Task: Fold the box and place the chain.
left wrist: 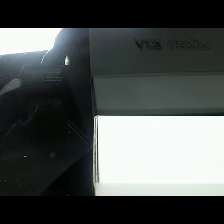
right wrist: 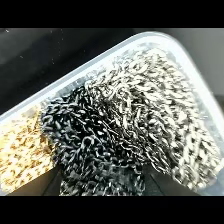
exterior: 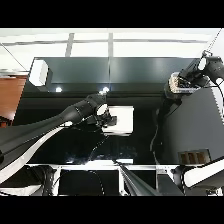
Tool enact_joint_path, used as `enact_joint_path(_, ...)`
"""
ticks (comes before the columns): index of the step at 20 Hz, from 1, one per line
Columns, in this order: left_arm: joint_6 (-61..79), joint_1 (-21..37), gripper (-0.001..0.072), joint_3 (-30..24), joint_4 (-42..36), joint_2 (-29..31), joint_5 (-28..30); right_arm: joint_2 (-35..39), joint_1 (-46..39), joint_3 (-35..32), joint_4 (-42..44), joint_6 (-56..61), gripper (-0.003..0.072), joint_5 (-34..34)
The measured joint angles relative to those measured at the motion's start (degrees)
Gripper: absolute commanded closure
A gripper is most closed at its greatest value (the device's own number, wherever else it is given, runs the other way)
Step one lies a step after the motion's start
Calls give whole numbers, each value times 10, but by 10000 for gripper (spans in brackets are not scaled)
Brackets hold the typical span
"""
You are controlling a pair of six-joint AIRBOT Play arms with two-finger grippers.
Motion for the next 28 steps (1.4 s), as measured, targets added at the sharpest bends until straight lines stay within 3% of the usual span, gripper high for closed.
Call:
enact_joint_path(1, 0, 0, 681, 0, 0, 0, 0, -7, -1, 4, 4, 0, 565, 2)
enact_joint_path(2, 0, 0, 681, 0, 0, 0, 0, -12, -2, 7, 7, 0, 627, 1)
enact_joint_path(4, 0, 0, 681, 0, 0, 0, -1, -17, -3, 15, 13, -5, 673, 7)
enact_joint_path(11, 0, 0, 681, 0, 0, 0, -2, 31, -4, 78, 20, -76, 674, 57)
enact_joint_path(20, 0, 0, 681, 0, 0, 0, -2, 172, -4, 123, 29, -143, 675, 72)
enact_joint_path(28, 0, 0, 681, 0, 0, 0, -2, 293, -4, 154, 87, -192, 675, 61)
